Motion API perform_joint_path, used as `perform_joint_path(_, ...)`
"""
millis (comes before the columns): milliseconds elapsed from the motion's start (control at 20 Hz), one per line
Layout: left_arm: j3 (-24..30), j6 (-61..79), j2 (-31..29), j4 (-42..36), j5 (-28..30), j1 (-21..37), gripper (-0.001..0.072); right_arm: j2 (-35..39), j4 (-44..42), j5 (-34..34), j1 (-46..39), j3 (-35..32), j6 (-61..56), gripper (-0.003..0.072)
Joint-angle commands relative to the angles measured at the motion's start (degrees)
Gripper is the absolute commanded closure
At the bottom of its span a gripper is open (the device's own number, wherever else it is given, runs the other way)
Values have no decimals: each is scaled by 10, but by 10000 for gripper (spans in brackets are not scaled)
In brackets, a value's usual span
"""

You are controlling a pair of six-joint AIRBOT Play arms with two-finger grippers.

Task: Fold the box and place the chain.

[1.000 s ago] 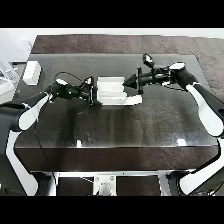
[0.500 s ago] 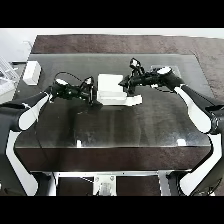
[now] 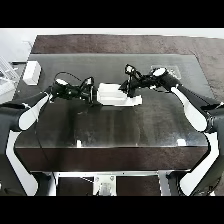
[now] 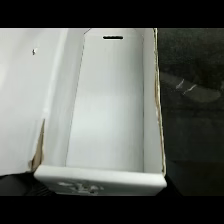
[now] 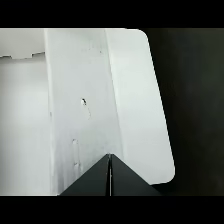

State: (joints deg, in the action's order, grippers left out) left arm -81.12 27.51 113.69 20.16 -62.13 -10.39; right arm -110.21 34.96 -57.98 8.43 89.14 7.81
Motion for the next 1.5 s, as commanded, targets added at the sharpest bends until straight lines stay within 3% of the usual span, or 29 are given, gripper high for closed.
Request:
perform_joint_path(0, 0, 0, 0, -1, 1, 0, 152, 23, 7, -3, 1, 9, -4, 689)
perform_joint_path(200, 0, 0, 0, 0, 1, 0, 152, 88, 31, -6, -12, 1, -55, 691)
perform_joint_path(500, 0, 0, 0, 0, 1, 0, 152, 197, 33, -13, -47, -124, -21, 675)
perform_joint_path(550, 0, 0, 0, 0, 1, 0, 152, 198, 35, -29, -51, -139, -7, 436)
perform_joint_path(600, 0, 0, 0, 0, 1, 0, 152, 197, 37, -32, -54, -155, -7, 102)
perform_joint_path(650, 0, 0, 0, -1, 1, 0, 152, 197, 39, -31, -54, -172, -6, 55)
perform_joint_path(850, 0, 0, 0, -1, 1, 0, 151, 184, 39, -31, -53, -208, 43, 55)
perform_joint_path(1450, 0, 0, 0, -1, 2, 0, 152, 138, 19, -5, -49, -200, 81, 55)
